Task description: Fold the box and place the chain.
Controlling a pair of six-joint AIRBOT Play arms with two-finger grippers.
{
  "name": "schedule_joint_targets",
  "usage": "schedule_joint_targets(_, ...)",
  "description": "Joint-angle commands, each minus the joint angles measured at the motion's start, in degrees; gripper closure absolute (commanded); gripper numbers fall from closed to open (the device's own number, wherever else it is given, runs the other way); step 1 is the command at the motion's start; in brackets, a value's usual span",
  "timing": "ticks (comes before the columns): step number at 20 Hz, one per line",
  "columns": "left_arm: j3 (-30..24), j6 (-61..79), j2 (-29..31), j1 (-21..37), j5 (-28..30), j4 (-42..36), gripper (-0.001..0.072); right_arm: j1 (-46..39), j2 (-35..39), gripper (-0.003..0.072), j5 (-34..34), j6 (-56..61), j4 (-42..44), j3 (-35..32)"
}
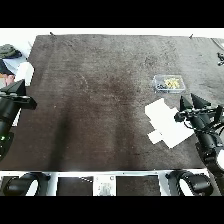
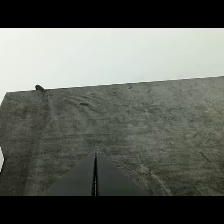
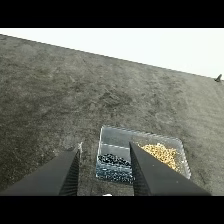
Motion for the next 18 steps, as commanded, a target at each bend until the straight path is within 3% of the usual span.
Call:
schedule_joint_targets(1,0.0,0.0,0.0,0.0,0.0,0.0,0.0698,0.0,0.0,0.0331,0.0,0.0,0.0,0.0)
schedule_joint_targets(10,0.0,0.0,0.0,0.0,0.0,0.0,0.0698,-0.1,-0.4,0.0331,0.3,2.7,0.3,1.7)
schedule_joint_targets(14,0.0,0.0,0.0,0.0,0.0,0.0,0.0698,-1.6,-7.6,0.0331,0.4,5.1,3.7,7.0)
schedule_joint_targets(16,0.0,0.0,0.0,0.0,0.0,0.0,0.0698,-5.6,-13.9,0.0331,5.4,8.1,5.2,10.0)
schedule_joint_targets(18,0.0,0.0,0.0,0.0,0.0,0.0,0.0698,-12.3,-20.6,0.0331,15.8,12.1,4.1,13.2)
